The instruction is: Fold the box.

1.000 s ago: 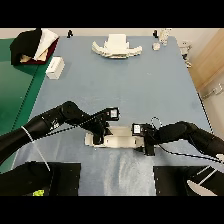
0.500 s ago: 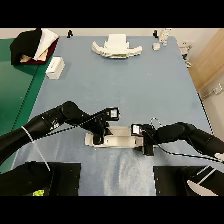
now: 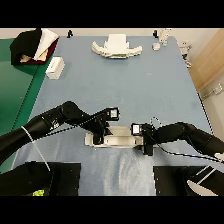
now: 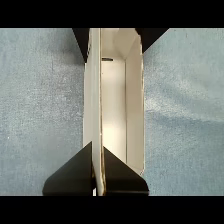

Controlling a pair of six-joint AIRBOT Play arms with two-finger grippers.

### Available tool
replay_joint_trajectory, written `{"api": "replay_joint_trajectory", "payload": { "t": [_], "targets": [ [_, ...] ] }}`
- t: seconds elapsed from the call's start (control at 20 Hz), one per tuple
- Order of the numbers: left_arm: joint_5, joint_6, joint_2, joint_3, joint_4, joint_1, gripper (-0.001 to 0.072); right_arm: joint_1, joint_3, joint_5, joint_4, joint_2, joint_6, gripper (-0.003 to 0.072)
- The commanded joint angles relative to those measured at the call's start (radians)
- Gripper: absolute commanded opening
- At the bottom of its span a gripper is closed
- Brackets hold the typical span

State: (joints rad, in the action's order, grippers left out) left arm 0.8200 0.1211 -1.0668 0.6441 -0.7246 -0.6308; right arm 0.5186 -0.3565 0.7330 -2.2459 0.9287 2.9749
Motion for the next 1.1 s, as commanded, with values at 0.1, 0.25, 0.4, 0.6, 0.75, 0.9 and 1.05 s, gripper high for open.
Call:
{"api": "replay_joint_trajectory", "payload": {
  "t": [0.1, 0.25, 0.4, 0.6, 0.75, 0.9, 1.05],
  "targets": [
    [0.0, 0.0, 0.0, 0.0, 0.0, 0.001, 0.0013, 0.001, 0.0, 0.004, -0.002, 0.0, 0.0, 0.0522],
    [0.0, 0.0, 0.0, 0.0, 0.0, 0.001, 0.0013, 0.001, 0.0, 0.011, -0.002, 0.0, 0.0, 0.0521],
    [0.0, 0.0, 0.0, 0.0, 0.0, 0.001, 0.0013, 0.001, 0.0, 0.011, -0.002, 0.0, 0.0, 0.0522],
    [-0.003, 0.0, 0.0, 0.0, 0.015, 0.001, 0.0013, 0.001, 0.0, 0.011, -0.002, 0.0, 0.0, 0.0522],
    [-0.006, 0.0, 0.0, 0.0, 0.015, 0.001, 0.0012, 0.001, 0.0, 0.011, -0.002, 0.0, 0.0, 0.0521],
    [-0.006, 0.0, 0.0, 0.0, 0.015, 0.001, 0.0013, 0.001, 0.0, 0.011, -0.002, 0.0, 0.0, 0.0522],
    [0.001, 0.003, 0.0, 0.0, 0.015, 0.001, 0.0013, 0.001, 0.0, 0.011, -0.002, 0.0, 0.0, 0.0522]
  ]
}}
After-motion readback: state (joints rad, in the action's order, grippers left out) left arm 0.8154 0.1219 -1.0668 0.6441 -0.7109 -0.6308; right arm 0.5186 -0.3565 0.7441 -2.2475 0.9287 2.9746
